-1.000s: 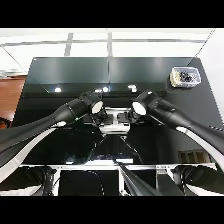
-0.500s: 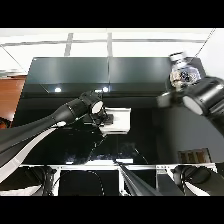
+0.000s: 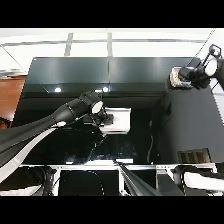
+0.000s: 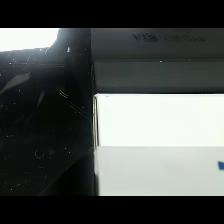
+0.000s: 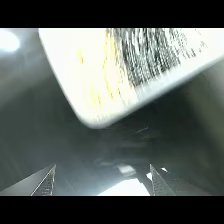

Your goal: Fold the box and place the chain.

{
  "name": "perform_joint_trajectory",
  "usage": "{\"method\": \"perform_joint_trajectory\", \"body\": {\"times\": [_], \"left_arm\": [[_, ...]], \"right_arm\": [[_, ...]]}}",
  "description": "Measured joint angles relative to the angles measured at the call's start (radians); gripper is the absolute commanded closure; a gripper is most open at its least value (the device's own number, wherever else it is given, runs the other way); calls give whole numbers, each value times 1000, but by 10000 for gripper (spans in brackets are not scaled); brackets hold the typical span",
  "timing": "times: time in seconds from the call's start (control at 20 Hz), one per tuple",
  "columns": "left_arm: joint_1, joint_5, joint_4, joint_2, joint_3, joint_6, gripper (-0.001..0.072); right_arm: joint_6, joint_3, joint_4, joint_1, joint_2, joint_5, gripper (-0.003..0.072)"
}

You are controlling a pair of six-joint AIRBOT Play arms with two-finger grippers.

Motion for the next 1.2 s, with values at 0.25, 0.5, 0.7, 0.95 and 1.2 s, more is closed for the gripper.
{"method": "perform_joint_trajectory", "body": {"times": [0.25,0.5,0.7,0.95,1.2], "left_arm": [[0,0,0,0,0,0,683],[0,0,0,0,0,-1,683],[0,0,0,0,0,-3,683],[0,0,0,0,0,-2,683],[0,0,-1,0,0,0,683]], "right_arm": [[89,344,191,-101,-304,129,129],[125,454,256,-122,-429,129,136],[133,474,288,-120,-489,112,529],[32,488,325,-119,-494,114,675],[-165,493,340,-127,-367,175,676]]}}
